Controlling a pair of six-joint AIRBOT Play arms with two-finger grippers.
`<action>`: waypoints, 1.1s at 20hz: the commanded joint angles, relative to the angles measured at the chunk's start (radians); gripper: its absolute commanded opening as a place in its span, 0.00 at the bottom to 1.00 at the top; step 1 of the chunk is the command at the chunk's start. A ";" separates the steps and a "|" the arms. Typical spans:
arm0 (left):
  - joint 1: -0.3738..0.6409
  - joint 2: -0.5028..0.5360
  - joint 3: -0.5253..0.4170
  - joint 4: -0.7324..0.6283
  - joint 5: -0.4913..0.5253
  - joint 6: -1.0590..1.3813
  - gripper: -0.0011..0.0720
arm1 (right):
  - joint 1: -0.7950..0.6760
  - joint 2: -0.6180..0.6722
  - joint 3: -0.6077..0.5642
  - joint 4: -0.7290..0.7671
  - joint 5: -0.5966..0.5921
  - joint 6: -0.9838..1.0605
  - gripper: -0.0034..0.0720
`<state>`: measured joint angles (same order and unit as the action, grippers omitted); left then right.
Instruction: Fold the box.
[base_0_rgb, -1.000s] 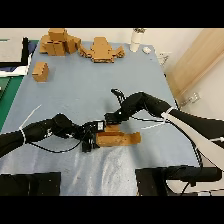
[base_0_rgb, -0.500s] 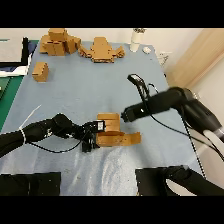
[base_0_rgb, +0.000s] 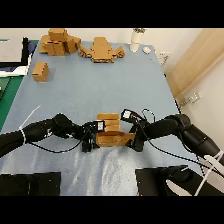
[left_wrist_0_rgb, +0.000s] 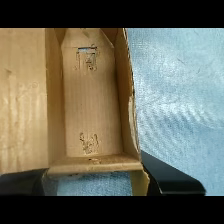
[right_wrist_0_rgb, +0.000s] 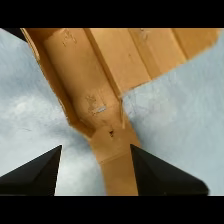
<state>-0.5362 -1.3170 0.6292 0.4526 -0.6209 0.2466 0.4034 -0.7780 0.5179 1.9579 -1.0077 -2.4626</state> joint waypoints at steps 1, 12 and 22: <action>0.000 0.000 0.001 0.000 0.000 0.000 0.54 | 0.002 -0.062 -0.023 0.013 0.106 -0.233 0.94; 0.000 0.000 0.001 0.000 0.000 0.000 0.54 | 0.059 -0.108 -0.023 0.066 0.198 -0.367 0.56; 0.000 0.000 0.001 0.000 0.000 0.000 0.54 | 0.092 -0.127 -0.023 0.101 0.244 -0.367 0.25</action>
<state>-0.5362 -1.3170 0.6292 0.4522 -0.6209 0.2462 0.4919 -0.8978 0.4950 2.0377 -0.7761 -2.8281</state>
